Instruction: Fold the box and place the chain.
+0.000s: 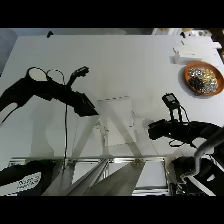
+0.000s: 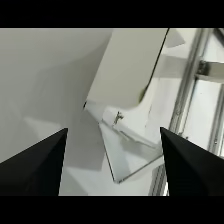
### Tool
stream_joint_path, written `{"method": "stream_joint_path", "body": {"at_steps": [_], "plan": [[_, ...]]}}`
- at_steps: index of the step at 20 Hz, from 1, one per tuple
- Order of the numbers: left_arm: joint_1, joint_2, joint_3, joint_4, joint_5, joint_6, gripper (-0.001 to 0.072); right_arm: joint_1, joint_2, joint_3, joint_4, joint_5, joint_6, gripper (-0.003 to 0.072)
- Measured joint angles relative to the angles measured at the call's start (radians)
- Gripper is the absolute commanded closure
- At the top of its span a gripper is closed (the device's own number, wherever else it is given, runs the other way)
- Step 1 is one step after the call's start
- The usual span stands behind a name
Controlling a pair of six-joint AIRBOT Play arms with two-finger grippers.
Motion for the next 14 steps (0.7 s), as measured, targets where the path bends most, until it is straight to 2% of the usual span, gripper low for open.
{"method": "stream_joint_path", "body": {"at_steps": [5, 9, 11, 12, 14], "plan": [[-0.073, -0.133, -0.008, -0.118, 0.030, 0.139, 0.0094, 0.000, 0.000, 0.000, 0.003, 0.002, 0.002, 0.0669], [-0.106, -0.188, -0.010, -0.203, 0.066, 0.231, 0.0361, 0.000, 0.000, 0.000, 0.008, 0.010, 0.002, 0.0669], [-0.111, -0.200, -0.010, -0.209, 0.076, 0.260, 0.0614, 0.000, 0.000, -0.001, 0.009, 0.015, 0.002, 0.0669], [-0.113, -0.203, -0.010, -0.206, 0.077, 0.269, 0.0710, 0.000, 0.000, -0.001, 0.010, 0.019, 0.002, 0.0669], [-0.116, -0.207, -0.010, -0.197, 0.079, 0.291, 0.0709, 0.000, 0.000, -0.001, 0.012, 0.026, 0.002, 0.0669]]}}
